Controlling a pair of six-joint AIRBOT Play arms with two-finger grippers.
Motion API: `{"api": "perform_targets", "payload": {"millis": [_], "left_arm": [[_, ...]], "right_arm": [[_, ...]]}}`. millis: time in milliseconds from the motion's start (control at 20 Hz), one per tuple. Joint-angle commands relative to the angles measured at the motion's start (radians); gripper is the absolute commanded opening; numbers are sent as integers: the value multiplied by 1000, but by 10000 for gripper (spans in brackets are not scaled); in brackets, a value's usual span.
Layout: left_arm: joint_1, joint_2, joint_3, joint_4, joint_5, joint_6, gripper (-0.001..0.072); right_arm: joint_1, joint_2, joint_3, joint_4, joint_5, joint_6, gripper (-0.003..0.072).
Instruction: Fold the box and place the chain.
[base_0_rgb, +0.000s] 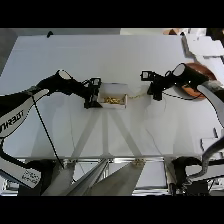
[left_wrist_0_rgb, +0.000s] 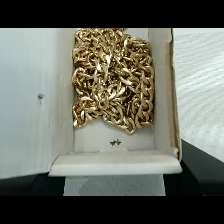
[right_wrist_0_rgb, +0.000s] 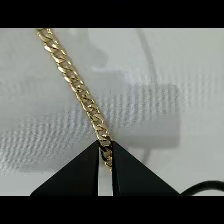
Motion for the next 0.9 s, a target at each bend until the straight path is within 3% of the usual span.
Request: {"api": "perform_targets", "payload": {"millis": [0,350,850], "left_arm": [[1,0,0,0,0,0,275],[1,0,0,0,0,0,275],[1,0,0,0,0,0,275]], "right_arm": [[27,100,1,22,35,119,7],[215,299,5,22,30,417,7],[483,306,8,29,-186,708,6]]}}
